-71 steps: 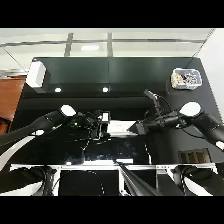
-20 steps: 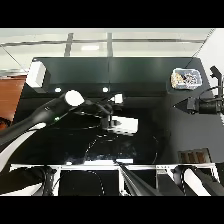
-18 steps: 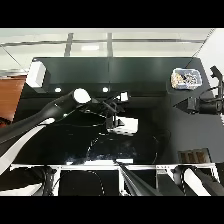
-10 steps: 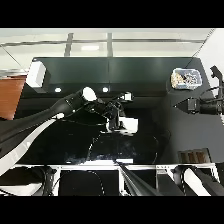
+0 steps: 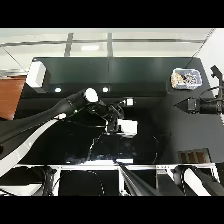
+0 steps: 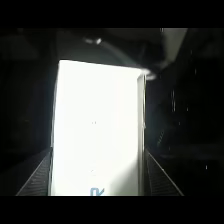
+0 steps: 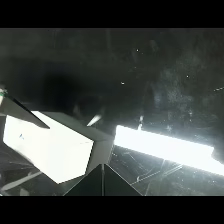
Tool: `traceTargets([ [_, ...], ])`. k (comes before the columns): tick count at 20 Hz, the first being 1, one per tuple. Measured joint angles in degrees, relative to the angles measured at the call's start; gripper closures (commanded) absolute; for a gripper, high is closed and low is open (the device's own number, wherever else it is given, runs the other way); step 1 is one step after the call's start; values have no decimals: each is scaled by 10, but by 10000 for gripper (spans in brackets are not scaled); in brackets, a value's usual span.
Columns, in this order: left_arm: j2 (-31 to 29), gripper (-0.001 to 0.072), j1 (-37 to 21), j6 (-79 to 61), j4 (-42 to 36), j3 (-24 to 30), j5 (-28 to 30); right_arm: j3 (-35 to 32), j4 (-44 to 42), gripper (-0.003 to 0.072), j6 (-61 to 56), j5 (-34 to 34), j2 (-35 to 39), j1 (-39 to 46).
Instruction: Fold the box and place the chain.
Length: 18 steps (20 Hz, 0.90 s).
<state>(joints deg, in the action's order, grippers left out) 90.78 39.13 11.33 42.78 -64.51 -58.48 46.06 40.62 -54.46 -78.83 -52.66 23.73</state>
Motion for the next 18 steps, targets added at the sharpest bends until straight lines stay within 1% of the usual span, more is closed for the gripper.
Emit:
traceTargets([
  [4,9,-2,21,-6,37,0,31,0,0,672,0,2,0,0],
  [5,12,51,28,-7,43,0,45,0,0,672,0,3,0,0],
  [6,14,279,35,-6,49,0,61,0,0,672,0,5,0,0],
  [7,14,406,40,-3,53,-1,73,0,0,672,0,5,0,0],
  [8,12,426,42,11,59,-1,80,0,0,672,0,6,0,0],
  [10,-6,435,37,62,84,-3,81,0,0,672,0,7,0,0],
  [11,-18,435,27,98,106,-3,77,0,0,672,0,7,0,0],
  [13,-48,435,-14,195,176,-1,49,0,0,672,0,9,0,0],
  [15,-77,434,-85,303,253,4,14,0,0,672,0,11,0,0],
  [17,-99,432,-184,413,325,11,-27,0,0,672,0,14,0,0],
  [18,-107,431,-243,464,354,14,-43,0,0,672,0,16,0,0],
])
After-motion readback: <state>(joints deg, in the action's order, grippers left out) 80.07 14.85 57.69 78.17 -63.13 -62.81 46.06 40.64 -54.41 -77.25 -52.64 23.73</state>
